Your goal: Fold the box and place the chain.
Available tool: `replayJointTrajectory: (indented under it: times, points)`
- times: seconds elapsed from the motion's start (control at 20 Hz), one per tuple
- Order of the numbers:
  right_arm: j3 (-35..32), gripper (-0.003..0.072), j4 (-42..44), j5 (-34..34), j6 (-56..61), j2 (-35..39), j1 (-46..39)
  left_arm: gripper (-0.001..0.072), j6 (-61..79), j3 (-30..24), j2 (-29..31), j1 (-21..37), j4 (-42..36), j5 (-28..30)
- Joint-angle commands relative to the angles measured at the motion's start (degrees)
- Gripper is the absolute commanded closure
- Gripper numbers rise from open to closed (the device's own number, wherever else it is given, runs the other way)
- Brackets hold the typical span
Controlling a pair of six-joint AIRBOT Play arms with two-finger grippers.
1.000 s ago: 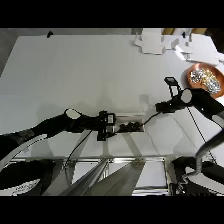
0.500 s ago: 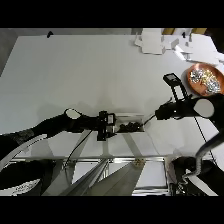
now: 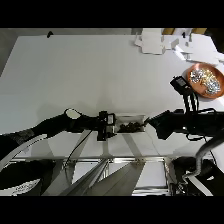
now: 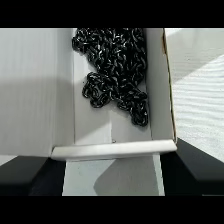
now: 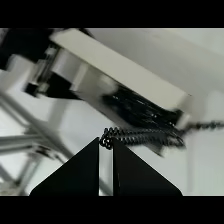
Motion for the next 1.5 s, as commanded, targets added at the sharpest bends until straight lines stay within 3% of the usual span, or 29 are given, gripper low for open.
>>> replayJointTrajectory:
  times: [0.0, 0.65, 0.75, 1.0, 1.25, 1.3, 1.4, 1.45]
  points:
    - [0.1, 0.0669, 14.4, -3.2, -7.3, 1.0, 0.2, 0.0575, 0.0, 0.0, 0.0, 0.0, 0.0, -0.1]
    - [0.1, 0.0668, 29.7, -8.8, -21.0, -4.2, 0.2, 0.0575, 0.0, 0.0, 0.0, 0.0, 0.0, -0.2]
    - [0.1, 0.0668, 27.4, -8.9, -21.4, -5.0, 0.2, 0.0575, 0.0, 0.0, 0.0, 0.0, 0.0, -0.2]
    - [0.1, 0.0668, 12.4, -5.5, -16.7, -8.9, 0.2, 0.0575, 0.0, 0.0, 0.0, 0.0, 0.0, -0.2]
    - [0.1, 0.0666, 13.6, -2.8, -19.2, -13.5, 0.2, 0.0575, 0.0, 0.0, 0.0, 0.0, 0.0, -0.2]
    - [0.1, 0.0639, 14.9, -2.6, -20.5, -14.2, 0.2, 0.0575, 0.0, 0.0, 0.0, 0.0, 0.0, -0.2]
    - [0.4, 0.0386, 17.1, -2.3, -23.8, -15.8, 0.2, 0.0575, 0.0, 0.0, 0.0, 0.0, 0.0, -0.2]
    - [1.4, 0.0376, 17.4, -1.5, -25.4, -17.0, 0.2, 0.0575, 0.0, 0.0, 0.0, 0.0, 0.0, -0.2]
